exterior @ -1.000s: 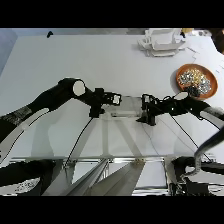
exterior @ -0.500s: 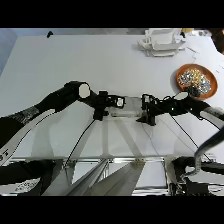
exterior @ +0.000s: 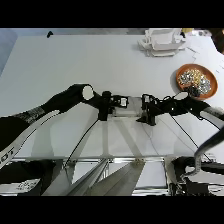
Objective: Fold the box and place the chain.
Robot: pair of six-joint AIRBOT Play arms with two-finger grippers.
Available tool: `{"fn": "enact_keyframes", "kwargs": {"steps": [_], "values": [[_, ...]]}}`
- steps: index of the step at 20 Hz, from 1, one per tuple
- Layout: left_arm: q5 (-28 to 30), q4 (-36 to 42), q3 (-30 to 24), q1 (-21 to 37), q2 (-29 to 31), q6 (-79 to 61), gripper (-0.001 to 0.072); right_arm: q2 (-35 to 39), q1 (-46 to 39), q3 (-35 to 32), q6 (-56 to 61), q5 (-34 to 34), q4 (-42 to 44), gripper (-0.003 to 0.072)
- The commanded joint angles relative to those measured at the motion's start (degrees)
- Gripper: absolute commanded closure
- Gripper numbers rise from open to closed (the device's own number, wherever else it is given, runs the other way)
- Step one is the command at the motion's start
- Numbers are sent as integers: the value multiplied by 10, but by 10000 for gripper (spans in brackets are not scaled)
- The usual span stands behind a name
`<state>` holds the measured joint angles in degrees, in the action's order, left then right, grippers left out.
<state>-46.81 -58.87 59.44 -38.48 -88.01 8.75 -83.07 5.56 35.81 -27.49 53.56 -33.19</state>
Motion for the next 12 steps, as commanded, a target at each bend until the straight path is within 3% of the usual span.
{"fn": "enact_keyframes", "kwargs": {"steps": [1, 5, 6, 8, 9, 12], "values": [[16, 7, 0, -6, -2, 0, 578, 0, 0, 0, 0, 0, 0, 282], [16, 29, 0, -16, -7, 0, 538, 0, 0, 0, 0, 0, 0, 282], [16, 29, 0, -17, -9, 0, 471, 0, 0, 0, 0, 0, 0, 282], [16, 28, 0, -20, -11, 0, 239, 0, 0, 0, 0, 0, 0, 282], [15, 28, 0, -20, -11, 1, 202, 0, 0, 0, 0, 0, 0, 282], [-13, 25, 0, -18, 0, 3, 221, 0, 0, 0, 0, 0, 0, 282]]}}
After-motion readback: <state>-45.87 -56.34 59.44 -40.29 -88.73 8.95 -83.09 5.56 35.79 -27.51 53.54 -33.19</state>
